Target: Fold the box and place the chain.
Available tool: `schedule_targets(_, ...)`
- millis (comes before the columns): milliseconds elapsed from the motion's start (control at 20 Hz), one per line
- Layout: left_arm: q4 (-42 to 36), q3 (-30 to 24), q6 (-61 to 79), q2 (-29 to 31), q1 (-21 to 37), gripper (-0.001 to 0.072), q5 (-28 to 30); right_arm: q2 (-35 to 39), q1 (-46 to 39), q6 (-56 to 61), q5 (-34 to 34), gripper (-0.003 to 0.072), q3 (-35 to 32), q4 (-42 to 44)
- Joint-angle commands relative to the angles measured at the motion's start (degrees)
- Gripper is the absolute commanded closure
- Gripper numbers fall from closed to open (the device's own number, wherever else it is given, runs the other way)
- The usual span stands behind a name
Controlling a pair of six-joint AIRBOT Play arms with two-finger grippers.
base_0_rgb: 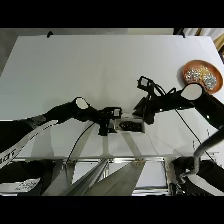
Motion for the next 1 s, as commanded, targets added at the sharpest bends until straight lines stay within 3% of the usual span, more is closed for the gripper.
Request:
schedule_targets(0,0.0,0.07,0.0,0.04,0.02,0.0313,0.0,6.75,0.39,-2.47,0.92,0.0425,-4.07,0.26)
schedule_targets(150,0.0,0.07,0.0,0.04,0.02,0.0313,0.0,7.61,3.28,-2.4,0.46,0.0419,-5.62,-1.4)
schedule_targets(300,0.0,0.07,0.0,0.04,0.02,0.0313,0.02,7.61,4.74,-0.83,-0.83,0.0341,-5.66,-3.15)
schedule_targets(950,0.02,0.07,0.0,0.04,0.02,0.0313,0.02,7.43,8.04,6.29,-4.09,0.0341,-5.7,-7.67)
